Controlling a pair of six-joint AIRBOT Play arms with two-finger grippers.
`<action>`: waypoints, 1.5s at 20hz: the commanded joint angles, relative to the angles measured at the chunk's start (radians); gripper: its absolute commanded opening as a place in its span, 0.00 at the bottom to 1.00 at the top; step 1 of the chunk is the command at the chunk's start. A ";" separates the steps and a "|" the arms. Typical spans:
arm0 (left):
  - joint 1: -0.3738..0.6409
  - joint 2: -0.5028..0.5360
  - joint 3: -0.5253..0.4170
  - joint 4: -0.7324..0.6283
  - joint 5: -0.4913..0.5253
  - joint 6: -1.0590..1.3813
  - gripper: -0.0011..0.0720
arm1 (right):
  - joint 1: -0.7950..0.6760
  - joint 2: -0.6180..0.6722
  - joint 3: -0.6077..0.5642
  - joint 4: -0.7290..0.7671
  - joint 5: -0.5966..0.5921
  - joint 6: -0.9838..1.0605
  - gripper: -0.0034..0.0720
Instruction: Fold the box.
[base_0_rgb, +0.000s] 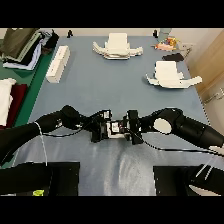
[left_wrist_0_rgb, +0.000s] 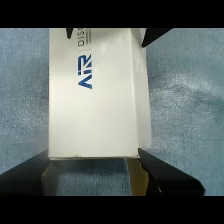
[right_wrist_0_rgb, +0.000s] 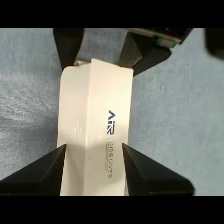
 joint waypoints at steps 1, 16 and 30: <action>0.000 0.000 0.001 0.001 -0.002 0.002 0.65 | 0.008 0.013 -0.001 -0.015 -0.018 0.001 0.72; 0.000 0.000 0.001 0.001 -0.002 0.002 0.65 | 0.008 0.058 0.000 -0.079 -0.052 0.020 0.72; 0.000 0.000 0.001 0.001 -0.002 0.002 0.65 | 0.008 0.029 -0.002 -0.036 -0.038 0.019 0.42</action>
